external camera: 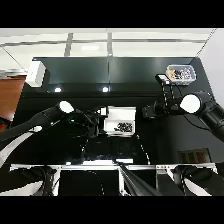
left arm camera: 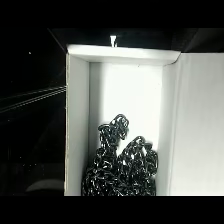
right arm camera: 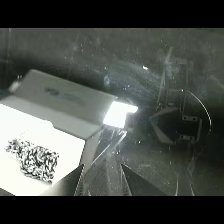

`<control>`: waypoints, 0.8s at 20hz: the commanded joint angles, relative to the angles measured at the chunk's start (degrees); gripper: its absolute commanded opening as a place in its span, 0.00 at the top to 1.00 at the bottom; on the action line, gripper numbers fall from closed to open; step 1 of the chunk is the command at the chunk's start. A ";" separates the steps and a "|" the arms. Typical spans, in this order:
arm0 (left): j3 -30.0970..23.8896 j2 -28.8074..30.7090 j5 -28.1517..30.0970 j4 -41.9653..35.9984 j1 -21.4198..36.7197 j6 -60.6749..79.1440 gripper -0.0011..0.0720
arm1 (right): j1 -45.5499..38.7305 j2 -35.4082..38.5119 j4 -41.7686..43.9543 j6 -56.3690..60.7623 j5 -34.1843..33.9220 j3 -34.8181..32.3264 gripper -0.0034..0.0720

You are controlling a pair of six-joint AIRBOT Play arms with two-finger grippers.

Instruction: Fold the box and place the chain.

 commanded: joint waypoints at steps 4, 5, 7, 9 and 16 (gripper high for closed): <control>0.02 -0.04 -0.02 -0.44 -0.15 0.09 0.54 | -0.50 -0.46 2.01 -0.11 -9.16 0.90 0.00; 0.02 -0.04 0.15 -0.46 -0.15 0.07 0.54 | -1.03 -1.20 5.18 -1.18 -12.13 1.62 0.00; 0.04 -0.04 0.94 -0.63 -0.17 0.04 0.54 | -1.86 -4.37 12.28 -4.24 -17.40 3.04 0.00; 0.04 -0.04 0.98 -0.63 -0.17 0.04 0.54 | -1.51 -8.85 17.44 -8.68 -18.93 3.48 0.00; 0.04 -0.04 0.98 -0.61 -0.15 0.02 0.53 | 0.68 -9.53 19.91 -51.04 -1.09 5.75 0.00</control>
